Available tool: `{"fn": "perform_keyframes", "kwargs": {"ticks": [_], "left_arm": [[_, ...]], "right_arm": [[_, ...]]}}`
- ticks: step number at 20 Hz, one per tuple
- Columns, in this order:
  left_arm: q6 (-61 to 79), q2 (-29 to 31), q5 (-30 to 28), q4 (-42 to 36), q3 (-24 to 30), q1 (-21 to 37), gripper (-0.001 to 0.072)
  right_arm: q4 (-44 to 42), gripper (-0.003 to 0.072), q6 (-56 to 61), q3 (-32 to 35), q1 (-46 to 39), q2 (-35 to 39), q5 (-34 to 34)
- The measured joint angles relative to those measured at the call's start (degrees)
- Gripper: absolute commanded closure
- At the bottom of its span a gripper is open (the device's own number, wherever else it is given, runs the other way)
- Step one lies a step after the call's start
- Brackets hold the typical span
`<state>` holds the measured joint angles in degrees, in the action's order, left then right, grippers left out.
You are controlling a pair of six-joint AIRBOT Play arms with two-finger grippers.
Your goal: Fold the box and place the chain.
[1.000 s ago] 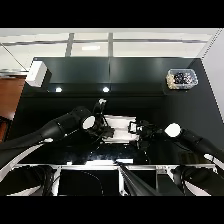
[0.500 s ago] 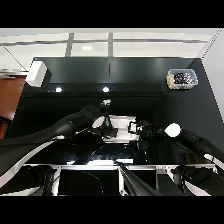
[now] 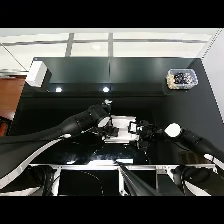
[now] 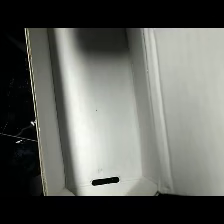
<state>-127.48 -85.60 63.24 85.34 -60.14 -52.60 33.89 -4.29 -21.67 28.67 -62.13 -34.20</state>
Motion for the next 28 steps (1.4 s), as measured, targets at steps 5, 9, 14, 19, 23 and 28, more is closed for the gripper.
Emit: {"fn": "perform_keyframes", "kwargs": {"ticks": [5, 9, 14, 19, 23, 28], "left_arm": [[-1.11, -0.04, 0.09, 0.11, -0.07, 0.00, 0.0488], [-1.92, -0.07, 0.11, 0.20, -0.07, 0.00, 0.0662], [-2.58, -0.07, -0.42, 0.37, -0.09, -0.02, 0.0557], [-2.34, -0.15, 0.24, 0.07, -0.68, -0.09, 0.0300], [-2.69, -0.11, 0.57, 0.79, -1.14, -0.09, 0.0331], [-3.41, -0.15, 1.42, 2.34, -1.31, -0.09, 0.0489]], "right_arm": [[0.00, 0.0263, 0.00, 0.00, 0.02, 0.00, 0.02], [-0.02, 0.0263, 0.02, 0.00, 0.02, 0.00, 0.02], [-0.07, 0.0263, 0.09, 0.00, 0.00, 0.00, -0.02], [-0.02, 0.0263, -0.02, 0.00, 0.02, 0.00, 0.02], [-0.02, 0.0263, -0.02, 0.00, 0.02, 0.00, 0.02], [0.00, 0.0263, 0.00, 0.00, 0.02, 0.00, 0.02]]}}
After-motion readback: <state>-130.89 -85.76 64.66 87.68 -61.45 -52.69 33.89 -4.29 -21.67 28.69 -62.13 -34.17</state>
